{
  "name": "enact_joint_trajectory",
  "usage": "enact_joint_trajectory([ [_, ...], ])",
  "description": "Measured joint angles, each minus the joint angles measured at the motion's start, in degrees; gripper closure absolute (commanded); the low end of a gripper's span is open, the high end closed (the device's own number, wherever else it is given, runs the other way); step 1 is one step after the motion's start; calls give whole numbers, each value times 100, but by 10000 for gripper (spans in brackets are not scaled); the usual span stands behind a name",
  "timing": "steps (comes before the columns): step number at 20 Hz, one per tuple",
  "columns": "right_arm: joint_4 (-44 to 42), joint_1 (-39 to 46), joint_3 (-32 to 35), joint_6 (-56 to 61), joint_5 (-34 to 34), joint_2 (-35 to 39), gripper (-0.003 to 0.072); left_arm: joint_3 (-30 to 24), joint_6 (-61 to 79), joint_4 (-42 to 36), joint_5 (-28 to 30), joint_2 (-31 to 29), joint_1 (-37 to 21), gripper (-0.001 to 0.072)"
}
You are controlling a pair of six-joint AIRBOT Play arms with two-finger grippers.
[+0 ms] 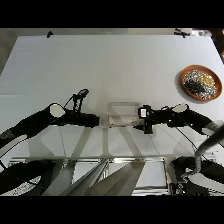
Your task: Fold the box and place the chain.
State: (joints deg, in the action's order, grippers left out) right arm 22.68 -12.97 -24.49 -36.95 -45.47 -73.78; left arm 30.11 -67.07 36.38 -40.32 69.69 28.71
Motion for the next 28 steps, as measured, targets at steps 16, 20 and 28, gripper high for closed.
enact_joint_trajectory([
  [16, 0, 0, 0, 2, 0, 0, 223, 0, 260, -662, 299, -348, 208, 358],
  [20, 0, 0, 0, 2, 0, 0, 223, 0, 262, -723, 319, -348, 267, 356],
  [28, 0, 0, 0, 2, -2, 0, 223, 125, 267, -761, 345, -348, 352, 265],
])
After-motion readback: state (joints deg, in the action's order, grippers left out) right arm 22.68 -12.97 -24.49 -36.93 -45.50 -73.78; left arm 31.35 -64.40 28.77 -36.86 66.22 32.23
